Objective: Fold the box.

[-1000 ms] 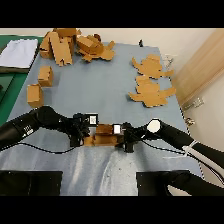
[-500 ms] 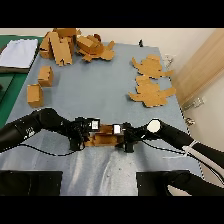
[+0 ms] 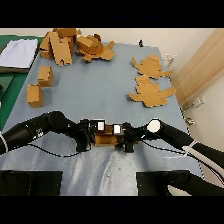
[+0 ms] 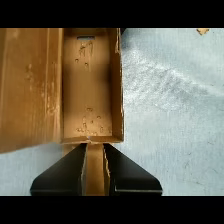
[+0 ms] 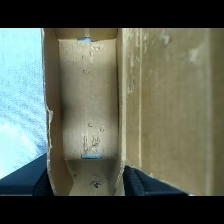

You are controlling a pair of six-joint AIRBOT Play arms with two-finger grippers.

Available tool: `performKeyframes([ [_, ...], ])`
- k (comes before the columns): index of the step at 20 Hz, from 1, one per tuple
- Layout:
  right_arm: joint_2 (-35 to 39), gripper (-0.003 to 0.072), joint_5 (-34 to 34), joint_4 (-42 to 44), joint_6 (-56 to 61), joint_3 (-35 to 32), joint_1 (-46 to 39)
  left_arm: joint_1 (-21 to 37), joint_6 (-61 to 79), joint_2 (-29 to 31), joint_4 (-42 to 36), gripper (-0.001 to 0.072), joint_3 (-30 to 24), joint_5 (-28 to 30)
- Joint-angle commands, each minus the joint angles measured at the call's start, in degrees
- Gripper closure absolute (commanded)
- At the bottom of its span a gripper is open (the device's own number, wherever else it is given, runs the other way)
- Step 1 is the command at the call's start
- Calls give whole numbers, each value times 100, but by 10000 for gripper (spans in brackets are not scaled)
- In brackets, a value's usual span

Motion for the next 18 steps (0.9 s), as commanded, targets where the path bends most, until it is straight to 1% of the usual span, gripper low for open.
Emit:
performKeyframes([
  [1, 4, 227, 2, 2, 2, -2, 4, -273, 22, -133, -118, 540, 7, 258],
  [5, 4, 227, 46, 4, 2, -2, 2, -310, 9, -131, -133, 541, 11, 487],
  [8, 4, 227, 136, 2, 2, -2, 2, -313, 11, -131, -317, 540, 11, 492],
  [12, 4, 227, 151, 2, 2, -2, 2, -310, -4, -131, -315, 534, 11, 496],
  [13, 4, 227, 151, 2, 2, -2, 2, -310, -13, -131, -317, 381, 11, 494],
  [14, 4, 227, 151, 2, 2, -2, 2, -310, -76, -131, -319, 274, 11, 505],
  [18, 4, 227, 151, 2, 2, -2, 2, -310, -101, -131, -317, 274, 11, 503],
])
